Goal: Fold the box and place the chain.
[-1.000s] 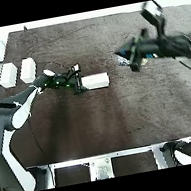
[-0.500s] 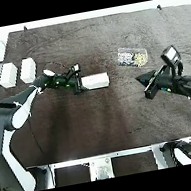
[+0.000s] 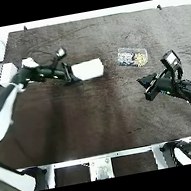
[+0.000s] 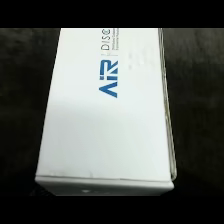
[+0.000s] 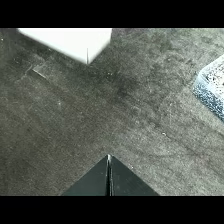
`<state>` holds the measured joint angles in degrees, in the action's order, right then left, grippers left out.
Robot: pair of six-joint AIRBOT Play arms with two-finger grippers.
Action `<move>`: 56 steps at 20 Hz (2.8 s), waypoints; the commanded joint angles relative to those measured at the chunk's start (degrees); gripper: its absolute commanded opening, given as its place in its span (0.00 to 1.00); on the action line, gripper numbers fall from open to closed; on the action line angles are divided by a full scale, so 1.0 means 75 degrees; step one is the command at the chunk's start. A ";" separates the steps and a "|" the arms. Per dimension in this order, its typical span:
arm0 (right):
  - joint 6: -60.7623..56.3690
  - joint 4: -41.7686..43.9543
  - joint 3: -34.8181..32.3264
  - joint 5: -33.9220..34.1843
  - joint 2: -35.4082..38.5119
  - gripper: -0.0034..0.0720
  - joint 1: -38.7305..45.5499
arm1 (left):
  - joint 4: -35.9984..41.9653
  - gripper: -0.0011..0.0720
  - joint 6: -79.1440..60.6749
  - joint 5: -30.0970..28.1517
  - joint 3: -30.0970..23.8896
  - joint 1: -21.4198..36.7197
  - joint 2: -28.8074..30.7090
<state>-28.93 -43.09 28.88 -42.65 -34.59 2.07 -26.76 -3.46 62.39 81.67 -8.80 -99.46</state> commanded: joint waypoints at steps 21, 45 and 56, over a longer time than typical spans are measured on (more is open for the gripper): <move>-0.0003 0.0082 -0.0067 0.0204 0.0003 0.05 0.0006 | -0.0181 0.03 0.1807 -0.5120 -0.7070 0.5254 0.5878; -0.0003 0.0082 -0.0067 0.0210 0.0003 0.06 0.0006 | -0.0172 0.04 0.0452 -0.5607 -0.6840 0.6464 0.4232; -0.0294 0.0082 -0.0064 0.0204 0.0006 0.58 0.0006 | -0.0178 1.00 0.0291 -0.5196 -0.6741 0.6464 0.4071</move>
<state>-30.26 -42.48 28.40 -41.08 -34.59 2.09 -28.01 -1.43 23.83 31.05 39.64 -68.99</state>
